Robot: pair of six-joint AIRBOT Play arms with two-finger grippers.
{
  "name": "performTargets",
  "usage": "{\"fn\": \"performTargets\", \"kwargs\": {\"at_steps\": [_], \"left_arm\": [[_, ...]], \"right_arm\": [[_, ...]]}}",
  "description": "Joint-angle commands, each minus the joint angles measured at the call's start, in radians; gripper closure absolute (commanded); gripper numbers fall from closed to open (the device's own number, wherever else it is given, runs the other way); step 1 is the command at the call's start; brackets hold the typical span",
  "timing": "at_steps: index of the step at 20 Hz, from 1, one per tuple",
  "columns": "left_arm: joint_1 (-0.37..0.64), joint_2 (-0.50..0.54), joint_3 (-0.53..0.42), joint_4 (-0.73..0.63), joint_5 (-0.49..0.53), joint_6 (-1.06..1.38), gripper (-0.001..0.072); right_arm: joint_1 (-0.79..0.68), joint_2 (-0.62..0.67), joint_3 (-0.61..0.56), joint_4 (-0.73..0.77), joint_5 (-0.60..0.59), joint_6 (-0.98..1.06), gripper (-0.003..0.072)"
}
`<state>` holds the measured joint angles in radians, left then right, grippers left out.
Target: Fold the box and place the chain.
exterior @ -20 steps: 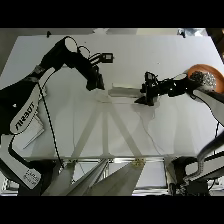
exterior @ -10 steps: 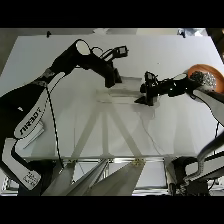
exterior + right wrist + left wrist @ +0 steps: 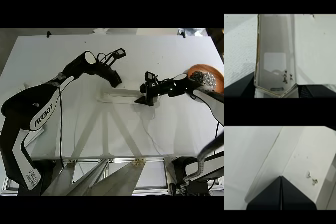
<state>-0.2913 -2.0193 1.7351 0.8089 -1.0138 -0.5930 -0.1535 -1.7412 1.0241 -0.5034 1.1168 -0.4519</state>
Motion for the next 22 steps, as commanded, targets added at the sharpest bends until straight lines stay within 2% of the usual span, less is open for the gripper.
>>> {"fn": "performTargets", "kwargs": {"at_steps": [1,5,8,12,13,14,15,18,22], "left_arm": [[0.009,0.008,0.001,0.0,-0.039,-0.017,0.0698],[0.037,0.086,0.0,-0.001,-0.066,-0.012,0.0697],[0.076,0.143,0.0,0.001,-0.163,0.054,0.0696],[0.127,0.197,0.0,0.103,-0.217,0.216,0.0681],[0.132,0.2,0.0,0.133,-0.233,0.237,0.0571],[0.133,0.198,0.0,0.173,-0.249,0.238,0.0388],[0.129,0.198,-0.002,0.2,-0.265,0.239,0.0319],[0.12,0.198,-0.05,0.193,-0.262,0.285,0.0279],[0.08,0.204,-0.189,0.185,-0.204,0.438,0.0278]], "right_arm": [[0.001,0.0,0.0,0.0,-0.001,-0.002,0.0247],[0.001,0.0,0.0,0.0,-0.001,-0.002,0.0247],[0.001,0.0,0.0,0.0,-0.001,-0.002,0.0247],[0.001,0.0,0.0,0.0,-0.001,-0.002,0.0247],[0.001,0.0,0.0,0.0,0.0,-0.002,0.0247],[0.001,0.0,0.0,0.0,-0.001,-0.002,0.0247],[0.001,0.0,0.0,0.0,-0.001,-0.002,0.0247],[0.001,0.0,0.0,0.0,-0.001,-0.002,0.0247],[0.001,0.0,0.0,0.0,0.0,-0.002,0.0247]]}}
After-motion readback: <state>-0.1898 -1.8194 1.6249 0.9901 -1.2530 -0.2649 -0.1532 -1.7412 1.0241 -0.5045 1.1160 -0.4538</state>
